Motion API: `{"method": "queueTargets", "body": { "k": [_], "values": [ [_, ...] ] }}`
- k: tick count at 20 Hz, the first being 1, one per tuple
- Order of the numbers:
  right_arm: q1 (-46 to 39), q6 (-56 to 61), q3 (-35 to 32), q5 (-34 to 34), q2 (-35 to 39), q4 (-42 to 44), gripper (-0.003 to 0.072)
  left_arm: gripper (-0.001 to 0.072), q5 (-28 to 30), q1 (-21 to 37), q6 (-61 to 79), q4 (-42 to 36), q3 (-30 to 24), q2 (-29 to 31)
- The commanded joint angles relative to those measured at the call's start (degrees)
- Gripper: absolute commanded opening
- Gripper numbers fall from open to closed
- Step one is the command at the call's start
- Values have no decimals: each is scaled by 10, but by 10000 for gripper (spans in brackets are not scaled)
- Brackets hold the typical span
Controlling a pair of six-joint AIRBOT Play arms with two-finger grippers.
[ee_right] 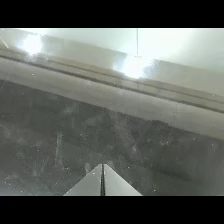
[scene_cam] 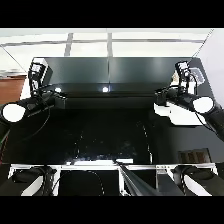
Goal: Fold the box and place the chain.
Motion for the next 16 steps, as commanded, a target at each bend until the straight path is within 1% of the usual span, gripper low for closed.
{"method": "queueTargets", "body": {
  "k": [1, 13, 14, 16],
  "values": [
    [1, 0, 0, 0, 0, 0, 16, 27, 0, 0, 0, 0, 0, 0],
    [1, 1, 0, 0, 0, 2, 16, 27, 5, 0, 0, -7, 0, 0],
    [1, 1, 0, -1, 0, 6, 16, 27, 14, 0, 0, -7, 0, 0],
    [1, 0, 0, -33, 0, 64, 16, 27, 75, 0, 0, -12, 0, 0]
  ]
}}
